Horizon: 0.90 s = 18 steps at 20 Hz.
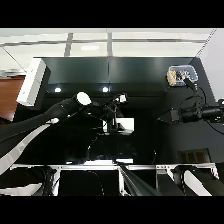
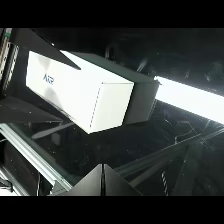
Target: Fold the box and place the chain.
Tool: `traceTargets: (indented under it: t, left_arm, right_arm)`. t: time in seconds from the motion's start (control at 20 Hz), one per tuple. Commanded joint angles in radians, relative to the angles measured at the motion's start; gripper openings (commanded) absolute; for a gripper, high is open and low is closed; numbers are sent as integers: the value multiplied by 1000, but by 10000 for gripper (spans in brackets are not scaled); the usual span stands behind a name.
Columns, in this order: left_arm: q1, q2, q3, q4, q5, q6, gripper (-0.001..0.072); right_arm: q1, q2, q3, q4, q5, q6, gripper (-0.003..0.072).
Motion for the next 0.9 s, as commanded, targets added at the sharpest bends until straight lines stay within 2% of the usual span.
traceTargets:
  t: [0.0,0.15,0.35,0.4,0.45,0.5,0.6,0.7,0.85]
  left_arm:
    - [-3,-1,1,58,-1,0,716]
    - [-19,-2,0,173,11,0,716]
    - [-68,-4,0,257,132,-4,712]
    - [-73,-3,5,257,132,-25,663]
    - [-74,2,16,264,120,-74,470]
    - [-71,16,31,301,115,-175,333]
    - [-56,60,54,443,108,-406,328]
    - [-4,127,63,642,60,-678,328]
    - [160,224,50,897,-124,-1061,330]
  right_arm:
    - [0,1,0,0,-5,-1,18]
    - [0,1,0,0,-8,-1,18]
    - [0,1,0,0,-12,-1,18]
    - [0,1,0,0,-12,-1,18]
    - [0,1,0,0,-12,-1,18]
    - [0,1,0,0,-12,-1,18]
    - [0,1,0,0,-13,-1,18]
    - [0,1,0,0,-16,-1,18]
    - [0,1,0,0,-32,-5,18]
